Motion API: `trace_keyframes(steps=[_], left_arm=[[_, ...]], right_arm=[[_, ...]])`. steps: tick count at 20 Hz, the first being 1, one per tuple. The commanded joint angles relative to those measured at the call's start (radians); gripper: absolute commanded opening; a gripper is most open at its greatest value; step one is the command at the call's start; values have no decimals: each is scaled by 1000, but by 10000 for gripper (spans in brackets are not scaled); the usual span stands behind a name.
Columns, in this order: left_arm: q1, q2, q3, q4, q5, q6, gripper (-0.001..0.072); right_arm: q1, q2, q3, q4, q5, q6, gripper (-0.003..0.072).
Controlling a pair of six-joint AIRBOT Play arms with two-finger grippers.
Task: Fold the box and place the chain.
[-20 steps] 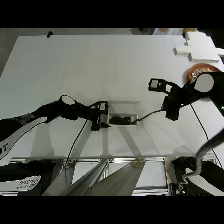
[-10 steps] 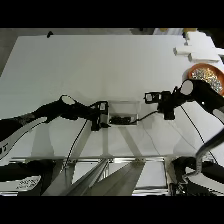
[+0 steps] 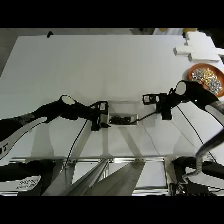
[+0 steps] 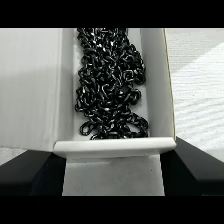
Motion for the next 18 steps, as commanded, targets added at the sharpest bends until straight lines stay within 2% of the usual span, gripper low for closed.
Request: trace_keyframes(steps=[1, 6, 9, 13, 16, 18], left_arm=[[0, 1, 0, 0, 0, 0, 256], [0, 1, 0, 0, 0, 0, 256], [0, 1, 0, 0, 0, 0, 256], [0, 1, 0, 0, 0, 0, 256], [0, 1, 0, 0, 0, 0, 256], [0, 1, 0, 0, 0, 0, 256]], right_arm=[[0, 13, 0, -2, 34, 3, 19], [0, 181, 0, 27, 116, 12, 19], [17, 335, 0, 150, 179, 92, 19], [136, 501, 0, 304, 233, 154, 19], [252, 526, 0, 434, 224, 167, 19], [324, 524, 0, 490, 146, 197, 19]])
